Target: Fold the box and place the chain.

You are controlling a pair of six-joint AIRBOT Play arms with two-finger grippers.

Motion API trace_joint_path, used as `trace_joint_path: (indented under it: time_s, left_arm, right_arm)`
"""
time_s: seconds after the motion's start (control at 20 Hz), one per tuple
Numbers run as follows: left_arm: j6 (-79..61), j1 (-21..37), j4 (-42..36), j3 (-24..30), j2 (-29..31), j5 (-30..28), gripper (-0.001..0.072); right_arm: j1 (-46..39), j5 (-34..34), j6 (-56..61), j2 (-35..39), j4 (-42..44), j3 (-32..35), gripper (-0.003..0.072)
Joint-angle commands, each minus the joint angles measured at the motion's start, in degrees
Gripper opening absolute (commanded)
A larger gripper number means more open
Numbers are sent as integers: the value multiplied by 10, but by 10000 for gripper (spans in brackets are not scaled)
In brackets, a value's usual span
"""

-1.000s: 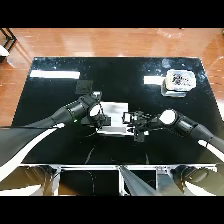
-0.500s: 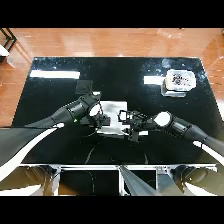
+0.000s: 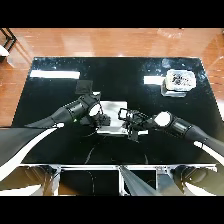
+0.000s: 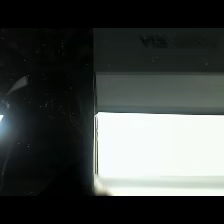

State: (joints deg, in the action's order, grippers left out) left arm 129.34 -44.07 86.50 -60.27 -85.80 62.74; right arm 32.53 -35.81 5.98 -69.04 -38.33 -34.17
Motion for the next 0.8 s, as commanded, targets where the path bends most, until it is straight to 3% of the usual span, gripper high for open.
trace_joint_path:
  time_s: [0.0, 0.25, 0.45, 0.55, 0.75]
  left_arm:
    - [-1, 0, 0, 0, 0, 1, 24]
    - [-1, 1, 1, 0, 0, 2, 24]
    - [-1, 1, 1, 0, 0, 2, 24]
    - [-1, 0, 0, 0, 0, 4, 24]
    - [-1, 0, 0, 0, 0, 5, 24]
  right_arm:
    - [-29, -23, 131, 32, -51, 0, 23]
    - [-170, -163, 367, 105, -72, 0, 23]
    - [-346, -254, 570, 121, -112, 3, 23]
    - [-399, -246, 676, 121, -116, 22, 23]
    - [-395, -241, 731, 96, -128, 63, 23]
